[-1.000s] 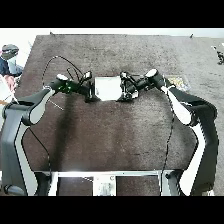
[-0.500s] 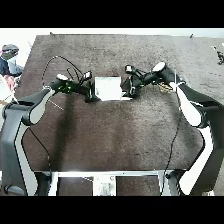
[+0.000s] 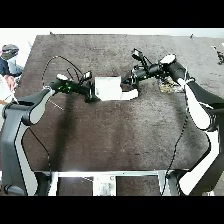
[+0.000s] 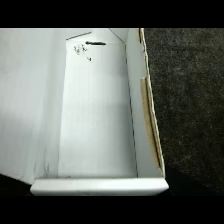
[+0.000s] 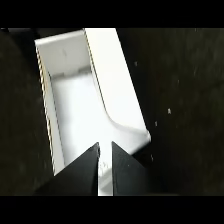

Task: Fold the box and place the chain.

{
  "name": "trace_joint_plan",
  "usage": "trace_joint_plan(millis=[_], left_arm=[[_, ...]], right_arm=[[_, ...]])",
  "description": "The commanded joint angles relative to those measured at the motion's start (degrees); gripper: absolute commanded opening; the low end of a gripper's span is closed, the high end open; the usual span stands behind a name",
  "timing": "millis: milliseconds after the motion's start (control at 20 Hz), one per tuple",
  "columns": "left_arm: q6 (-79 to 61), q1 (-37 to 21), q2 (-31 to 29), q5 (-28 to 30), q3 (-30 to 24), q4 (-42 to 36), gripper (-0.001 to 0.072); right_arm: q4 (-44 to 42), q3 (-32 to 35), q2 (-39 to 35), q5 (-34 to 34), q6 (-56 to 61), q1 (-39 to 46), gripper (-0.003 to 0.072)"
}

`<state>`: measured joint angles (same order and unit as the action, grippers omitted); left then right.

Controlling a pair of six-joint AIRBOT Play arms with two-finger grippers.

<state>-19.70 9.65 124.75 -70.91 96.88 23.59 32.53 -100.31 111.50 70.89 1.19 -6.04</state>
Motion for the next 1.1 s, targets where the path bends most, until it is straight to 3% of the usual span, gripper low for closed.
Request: trace_joint_plan(millis=[0,350,750,1050], left_arm=[[-0.1,-0.1,0.0,0.0,0.0,0.0,0.0414],[-0.1,-0.1,0.0,0.0,0.0,0.0,0.0414],[-0.1,-0.1,0.0,0.0,0.0,0.0,0.0414],[-0.1,-0.1,0.0,0.0,0.0,0.0,0.0414]], right_arm=[[-2.4,0.0,0.9,-4.4,-1.8,-1.3,0.0013],[-2.4,0.0,3.9,-14.6,-3.1,-2.6,0.0013],[-1.9,0.0,8.0,-10.9,-3.1,-2.6,0.0013],[-1.8,0.0,7.1,-11.3,-6.4,-2.5,0.0013]])
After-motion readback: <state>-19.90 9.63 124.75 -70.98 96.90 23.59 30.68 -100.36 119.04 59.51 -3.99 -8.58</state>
